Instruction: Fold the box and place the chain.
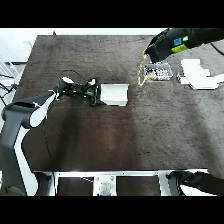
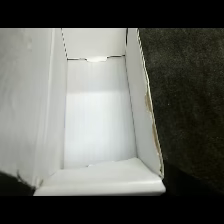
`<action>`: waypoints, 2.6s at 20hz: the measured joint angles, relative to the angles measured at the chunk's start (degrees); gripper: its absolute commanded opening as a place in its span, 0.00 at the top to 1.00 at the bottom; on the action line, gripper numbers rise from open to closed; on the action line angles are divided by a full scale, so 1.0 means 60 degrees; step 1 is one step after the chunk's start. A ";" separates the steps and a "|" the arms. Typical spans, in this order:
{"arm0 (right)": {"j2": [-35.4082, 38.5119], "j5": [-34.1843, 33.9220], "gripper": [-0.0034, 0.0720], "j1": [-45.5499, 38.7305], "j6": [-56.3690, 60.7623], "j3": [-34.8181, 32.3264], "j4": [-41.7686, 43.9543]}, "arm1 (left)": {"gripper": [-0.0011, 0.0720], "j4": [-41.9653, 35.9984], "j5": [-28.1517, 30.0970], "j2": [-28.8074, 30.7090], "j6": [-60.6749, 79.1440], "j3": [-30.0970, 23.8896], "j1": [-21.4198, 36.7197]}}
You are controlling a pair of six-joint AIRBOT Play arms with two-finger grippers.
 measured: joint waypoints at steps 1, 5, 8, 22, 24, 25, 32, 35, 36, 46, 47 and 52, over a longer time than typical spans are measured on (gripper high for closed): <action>0.0000 0.0055 0.94 0.0117 0.0000 -0.0102 0.0004 | 0.35 0.0000 0.0000 0.0000 0.0000 0.0000 0.0000; 0.0007 -0.0138 0.94 0.0372 0.0026 -0.0816 0.0200 | 0.35 0.0000 0.0000 0.0000 0.0000 0.0000 0.0000; -0.0007 -0.0933 0.94 0.0437 0.0069 -0.1654 0.0699 | 0.35 0.0000 -0.0004 0.0000 0.0000 0.0000 0.0000; -0.2295 -0.7832 0.36 0.0616 -0.0175 -0.5985 0.1880 | 0.35 0.0004 -0.0007 0.0000 -0.0004 0.0000 0.0000; -0.2251 -0.8167 0.36 0.0448 -0.0175 -0.6069 0.1734 | 0.35 0.0004 -0.0011 0.0000 -0.0004 0.0000 0.0000; -0.2040 -0.8189 0.36 0.0313 -0.0175 -0.6094 0.1581 | 0.35 0.0000 -0.0011 0.0000 -0.0004 0.0000 0.0000; -0.0667 -0.8123 0.24 -0.2430 0.0790 -0.6830 0.0772 | 0.35 0.0004 -0.0011 0.0000 -0.0004 0.0000 0.0000; -0.1668 -0.8619 0.23 -0.3428 0.1231 -0.6943 0.1443 | 0.35 0.0004 -0.0011 0.0000 -0.0004 0.0000 0.0000; -0.2131 -0.8783 0.23 -0.3595 0.1282 -0.6845 0.1708 | 0.35 0.0004 -0.0011 0.0000 -0.0004 0.0000 0.0000; -0.5490 -0.9260 0.54 -0.3661 0.1395 -0.4306 0.3187 | 0.35 0.0000 -0.0007 0.0000 -0.0004 0.0000 0.0000; -0.5592 -0.9264 0.64 -0.3661 0.1424 -0.4197 0.3217 | 0.35 0.0004 -0.0007 0.0000 0.0000 0.0000 0.0000; -0.5723 -0.9333 0.94 -0.3643 0.1468 -0.3967 0.3246 | 0.35 0.0004 -0.0015 0.0000 -0.0004 0.0000 0.0000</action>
